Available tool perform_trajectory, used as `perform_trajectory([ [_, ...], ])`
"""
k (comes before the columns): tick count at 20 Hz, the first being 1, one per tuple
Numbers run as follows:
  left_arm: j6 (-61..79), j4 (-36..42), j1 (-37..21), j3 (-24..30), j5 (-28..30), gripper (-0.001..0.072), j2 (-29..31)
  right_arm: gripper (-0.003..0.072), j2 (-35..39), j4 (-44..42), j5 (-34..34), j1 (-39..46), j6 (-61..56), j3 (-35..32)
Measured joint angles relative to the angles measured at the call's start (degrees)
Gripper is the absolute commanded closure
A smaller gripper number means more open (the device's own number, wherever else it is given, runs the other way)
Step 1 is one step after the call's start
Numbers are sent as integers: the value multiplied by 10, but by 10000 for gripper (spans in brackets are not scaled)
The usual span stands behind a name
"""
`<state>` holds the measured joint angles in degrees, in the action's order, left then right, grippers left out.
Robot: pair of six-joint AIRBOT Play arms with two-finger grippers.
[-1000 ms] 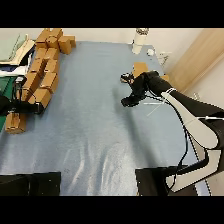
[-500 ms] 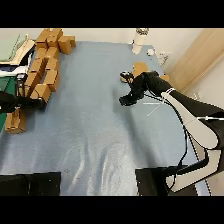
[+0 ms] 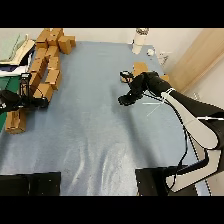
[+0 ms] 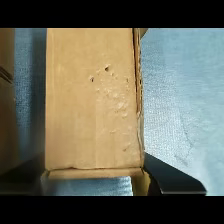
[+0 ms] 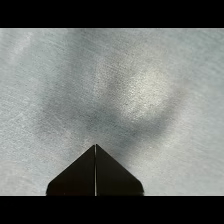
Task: Fold the box.
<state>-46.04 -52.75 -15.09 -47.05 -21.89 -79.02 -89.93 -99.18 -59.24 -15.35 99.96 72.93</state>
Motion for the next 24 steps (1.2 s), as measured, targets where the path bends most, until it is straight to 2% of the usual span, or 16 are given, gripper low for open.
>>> perform_trajectory([
  [8, 1, -16, -12, -1, -43, 6, -5, 682, 0, -5, -3, 0, 0, 0],
  [17, -5, -26, -49, -21, -173, 9, 68, 682, 0, -5, -7, 0, 0, 0],
  [18, -5, -23, -48, -28, -193, 138, 77, 682, 0, -6, -7, 0, 0, 0],
  [19, -5, -17, -43, -37, -214, 463, 86, 681, 0, -9, -8, 0, 0, 0],
  [20, -6, -9, -37, -45, -235, 637, 92, 682, 0, -14, -8, 0, 0, 0],
  [21, -6, 2, -26, -58, -254, 694, 98, 682, 0, -20, -8, 0, 0, 0],
  [24, -21, 19, 30, -104, -285, 695, 101, 682, 0, -42, -7, -2, 0, 1],
])
